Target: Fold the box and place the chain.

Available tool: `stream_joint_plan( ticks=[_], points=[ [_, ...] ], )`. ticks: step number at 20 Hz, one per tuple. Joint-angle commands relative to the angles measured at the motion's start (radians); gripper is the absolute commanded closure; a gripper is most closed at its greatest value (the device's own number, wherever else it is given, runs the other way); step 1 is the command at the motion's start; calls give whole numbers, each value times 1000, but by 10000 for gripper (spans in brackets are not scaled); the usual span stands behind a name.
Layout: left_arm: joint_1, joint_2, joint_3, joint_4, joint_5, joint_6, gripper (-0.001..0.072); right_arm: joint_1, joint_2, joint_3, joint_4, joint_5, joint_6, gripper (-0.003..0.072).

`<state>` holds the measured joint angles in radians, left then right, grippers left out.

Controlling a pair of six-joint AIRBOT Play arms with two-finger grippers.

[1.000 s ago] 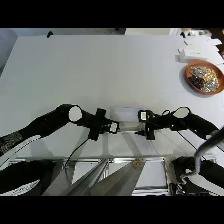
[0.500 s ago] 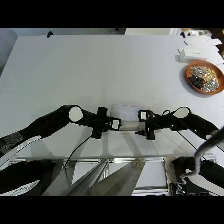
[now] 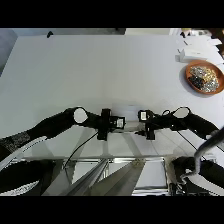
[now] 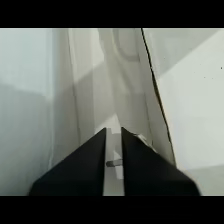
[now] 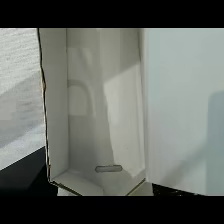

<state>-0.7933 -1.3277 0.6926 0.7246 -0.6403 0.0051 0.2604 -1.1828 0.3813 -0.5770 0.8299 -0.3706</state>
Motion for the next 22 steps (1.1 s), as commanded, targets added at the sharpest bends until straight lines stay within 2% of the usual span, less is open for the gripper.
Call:
stream_joint_plan(
  ticks=[1,2,5,8,9,10,14,16,19,22],
  points=[
    [-3,3,0,-5,-6,-55,454,0,0,0,2,0,3,284],
    [-3,11,0,-1,-7,-72,431,0,0,0,1,0,3,284],
    [-1,56,0,30,-23,-126,437,0,0,0,2,0,3,284],
    [37,138,0,87,-105,-263,452,0,0,0,1,0,3,284],
    [58,177,0,130,-149,-357,552,0,0,0,1,0,3,284],
    [81,214,0,182,-199,-462,704,0,0,0,1,0,3,284],
    [226,330,0,399,-410,-873,706,0,0,0,1,0,3,284],
    [307,352,-6,461,-426,-1060,706,0,0,0,1,0,3,284],
    [385,328,-32,410,-379,-1251,706,0,0,0,2,-1,3,284],
    [386,227,-36,230,-370,-1286,706,0,0,0,1,0,3,284]
  ],
)
